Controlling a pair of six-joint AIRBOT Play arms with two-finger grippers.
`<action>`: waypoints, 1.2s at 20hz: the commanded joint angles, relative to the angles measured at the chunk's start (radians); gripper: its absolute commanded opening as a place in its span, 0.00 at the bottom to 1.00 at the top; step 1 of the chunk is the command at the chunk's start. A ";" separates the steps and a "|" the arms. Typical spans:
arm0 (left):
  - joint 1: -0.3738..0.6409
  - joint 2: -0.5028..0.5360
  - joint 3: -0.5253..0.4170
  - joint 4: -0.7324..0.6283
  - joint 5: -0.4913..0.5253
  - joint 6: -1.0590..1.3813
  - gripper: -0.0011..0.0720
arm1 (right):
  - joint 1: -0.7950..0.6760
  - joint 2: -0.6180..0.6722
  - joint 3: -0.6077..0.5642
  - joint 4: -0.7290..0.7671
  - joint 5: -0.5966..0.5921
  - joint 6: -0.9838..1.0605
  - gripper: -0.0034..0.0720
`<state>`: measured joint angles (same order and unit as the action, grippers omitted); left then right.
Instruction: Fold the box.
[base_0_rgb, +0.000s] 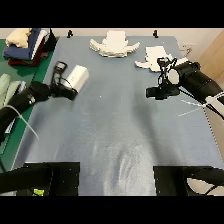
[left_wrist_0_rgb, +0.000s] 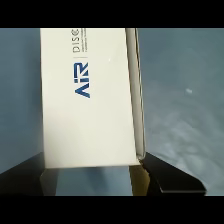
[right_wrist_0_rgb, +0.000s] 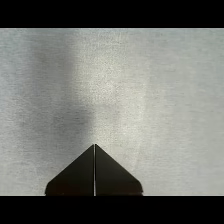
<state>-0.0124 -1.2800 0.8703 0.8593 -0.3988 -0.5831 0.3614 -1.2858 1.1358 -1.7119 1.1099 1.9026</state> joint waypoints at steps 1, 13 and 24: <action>0.181 -0.224 0.299 0.043 -0.077 -0.065 0.50 | 0.000 -0.001 0.001 0.000 0.000 0.001 0.05; 0.230 -0.804 0.998 0.137 -0.162 -0.244 0.50 | 0.000 -0.001 0.001 0.000 0.000 0.001 0.05; 0.229 -0.831 0.998 0.133 -0.151 -0.184 0.50 | 0.000 -0.001 0.001 0.000 0.000 0.001 0.05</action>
<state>0.2169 -2.1071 1.8652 0.9951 -0.5488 -0.7734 0.3614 -1.2858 1.1362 -1.7119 1.1091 1.9034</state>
